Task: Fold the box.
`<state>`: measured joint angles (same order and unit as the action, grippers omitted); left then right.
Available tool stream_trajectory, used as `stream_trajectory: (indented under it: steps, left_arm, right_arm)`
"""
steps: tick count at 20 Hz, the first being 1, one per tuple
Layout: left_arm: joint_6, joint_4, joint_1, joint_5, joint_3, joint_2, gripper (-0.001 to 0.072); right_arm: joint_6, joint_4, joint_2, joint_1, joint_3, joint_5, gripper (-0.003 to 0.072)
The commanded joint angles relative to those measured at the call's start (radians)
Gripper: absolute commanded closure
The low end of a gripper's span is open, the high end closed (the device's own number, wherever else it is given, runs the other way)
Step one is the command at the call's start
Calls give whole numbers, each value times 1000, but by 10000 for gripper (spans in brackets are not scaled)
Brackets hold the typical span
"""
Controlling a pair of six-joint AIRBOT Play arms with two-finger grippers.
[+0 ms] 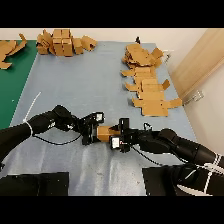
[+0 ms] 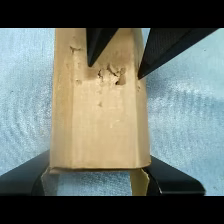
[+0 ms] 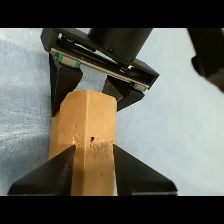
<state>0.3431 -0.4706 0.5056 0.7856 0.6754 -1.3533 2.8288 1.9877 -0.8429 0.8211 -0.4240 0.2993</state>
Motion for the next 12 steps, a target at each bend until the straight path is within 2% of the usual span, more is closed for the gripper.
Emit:
stream_trajectory:
  steps: [1,5,6,7,8,12]
  left_arm:
    - [0,0,-1,0,1,1,235]
    - [0,0,-1,0,1,1,234]
    - [0,0,-1,0,1,1,235]
    - [0,0,-1,0,1,1,234]
    - [0,0,-1,0,1,1,235]
    - [0,0,-1,0,1,1,234]
  right_arm:
    - [0,-18,1,-1,-9,-32,318]
    - [0,-18,1,-1,-37,-36,375]
    - [0,-18,1,-3,-38,-36,467]
    - [0,-18,0,-5,-38,-35,485]
    - [0,-18,-3,-5,-38,-29,539]
    - [0,-18,-63,-4,-38,-26,540]
